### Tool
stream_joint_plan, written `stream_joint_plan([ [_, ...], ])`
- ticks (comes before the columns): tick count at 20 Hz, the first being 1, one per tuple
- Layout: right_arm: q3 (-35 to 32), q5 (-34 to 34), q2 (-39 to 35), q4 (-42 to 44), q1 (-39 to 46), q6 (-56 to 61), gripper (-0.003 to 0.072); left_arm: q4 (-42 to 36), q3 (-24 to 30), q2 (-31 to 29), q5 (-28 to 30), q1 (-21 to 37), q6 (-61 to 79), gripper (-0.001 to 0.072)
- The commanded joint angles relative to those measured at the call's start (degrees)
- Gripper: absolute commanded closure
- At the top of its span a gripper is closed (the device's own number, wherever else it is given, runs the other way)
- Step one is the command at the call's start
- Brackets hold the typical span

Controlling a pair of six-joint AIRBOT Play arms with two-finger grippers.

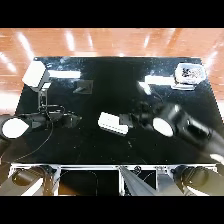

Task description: Fold the box and place the chain.

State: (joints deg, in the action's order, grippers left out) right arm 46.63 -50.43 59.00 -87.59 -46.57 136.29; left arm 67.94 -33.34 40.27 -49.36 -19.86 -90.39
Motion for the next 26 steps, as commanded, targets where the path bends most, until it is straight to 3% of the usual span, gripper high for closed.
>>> stream_joint_plan([
  [1,-16.11,19.85,-6.91,6.25,-2.84,25.00,0.0647,1.22,-0.04,1.22,5.90,0.83,0.22,0.0205],
  [9,-16.26,32.22,0.20,26.38,-1.57,9.68,0.0647,0.35,-0.04,6.95,5.81,0.83,1.95,0.0206],
  [15,-16.22,30.69,0.22,26.49,0.31,5.68,0.0647,-1.36,-0.04,6.95,5.64,0.79,1.95,0.0205],
  [19,-16.22,24.11,0.50,26.38,1.22,2.14,0.0647,-1.60,-0.04,6.95,5.20,0.74,1.95,0.0205],
  [26,-16.15,24.06,1.22,26.18,1.97,-0.04,0.0647,-2.69,-0.04,6.95,5.07,0.74,2.16,0.0205],
])
